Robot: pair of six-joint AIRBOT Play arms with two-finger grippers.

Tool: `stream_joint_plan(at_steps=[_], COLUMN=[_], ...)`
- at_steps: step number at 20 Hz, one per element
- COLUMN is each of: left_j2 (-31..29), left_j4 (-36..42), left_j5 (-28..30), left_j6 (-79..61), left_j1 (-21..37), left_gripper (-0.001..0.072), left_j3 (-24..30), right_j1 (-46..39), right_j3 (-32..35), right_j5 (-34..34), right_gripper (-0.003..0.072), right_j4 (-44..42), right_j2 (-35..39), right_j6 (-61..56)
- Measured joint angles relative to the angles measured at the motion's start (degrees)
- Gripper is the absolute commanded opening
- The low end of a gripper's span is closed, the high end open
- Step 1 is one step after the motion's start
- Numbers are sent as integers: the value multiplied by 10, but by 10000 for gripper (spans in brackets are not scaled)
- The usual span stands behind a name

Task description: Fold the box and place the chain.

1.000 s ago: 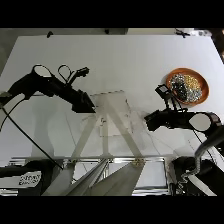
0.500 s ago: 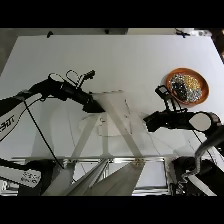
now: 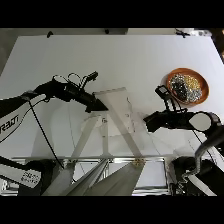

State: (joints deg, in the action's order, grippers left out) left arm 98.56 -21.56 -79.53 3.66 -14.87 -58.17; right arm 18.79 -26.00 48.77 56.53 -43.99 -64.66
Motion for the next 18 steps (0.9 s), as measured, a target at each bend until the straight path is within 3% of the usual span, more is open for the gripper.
stream_joint_plan(at_steps=[2,3,10,13,18], left_j2=[-16,-30,-211,-285,-304], left_j4=[-18,-35,-142,-155,-135], left_j5=[-3,-4,-9,30,122], left_j6=[19,32,149,164,108], left_j1=[0,0,-21,-43,-78], left_gripper=[-3,-4,-4,-2,-1], left_j3=[0,0,8,46,135], right_j1=[0,0,0,0,0], right_j3=[-5,-11,-87,-99,-106], right_j5=[2,5,92,137,159], right_gripper=[435,462,461,461,461], right_j4=[0,0,48,100,139], right_j2=[0,1,27,48,61], right_j6=[0,0,-34,-61,-82])
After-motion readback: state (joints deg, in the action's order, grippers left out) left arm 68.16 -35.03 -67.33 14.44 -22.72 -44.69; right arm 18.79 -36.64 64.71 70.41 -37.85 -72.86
